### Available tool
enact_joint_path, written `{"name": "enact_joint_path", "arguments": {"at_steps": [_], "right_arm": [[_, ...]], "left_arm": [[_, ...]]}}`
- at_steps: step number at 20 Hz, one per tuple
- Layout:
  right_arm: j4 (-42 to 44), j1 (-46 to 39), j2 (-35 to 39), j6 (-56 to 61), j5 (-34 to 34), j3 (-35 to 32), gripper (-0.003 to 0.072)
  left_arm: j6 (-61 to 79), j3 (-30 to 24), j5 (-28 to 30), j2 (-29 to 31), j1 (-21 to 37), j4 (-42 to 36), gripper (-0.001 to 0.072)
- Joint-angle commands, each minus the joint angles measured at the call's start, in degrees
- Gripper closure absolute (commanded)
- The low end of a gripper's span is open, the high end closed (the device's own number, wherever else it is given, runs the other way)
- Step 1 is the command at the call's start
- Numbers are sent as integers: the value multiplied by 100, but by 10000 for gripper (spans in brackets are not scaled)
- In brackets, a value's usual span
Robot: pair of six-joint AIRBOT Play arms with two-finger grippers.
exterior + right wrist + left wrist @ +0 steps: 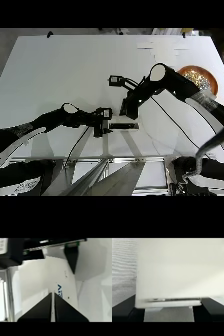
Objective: Fold the box and place the chain.
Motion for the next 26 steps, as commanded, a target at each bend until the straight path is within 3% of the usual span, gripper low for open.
{"name": "enact_joint_path", "arguments": {"at_steps": [1, 5, 15, 17, 20, 26], "right_arm": [[-13, 61, 149, -431, -79, -358, 559], [-153, 227, 470, -603, -553, -855, 444], [-874, 737, 713, -723, -1239, -885, 386], [-990, 739, 715, -708, -1281, -885, 392], [-1005, 741, 715, -697, -1279, -885, 511], [-1010, 741, 745, -697, -1296, -885, 536]], "left_arm": [[2, -2, 2, 2, 2, 0, 538], [2, -2, -2, 2, 2, 0, 538], [2, -2, 2, 2, 2, 0, 538], [2, -2, 2, 2, 2, 0, 538], [2, -2, 2, 2, 2, 0, 538], [2, -2, 2, 2, 2, 0, 538]]}}
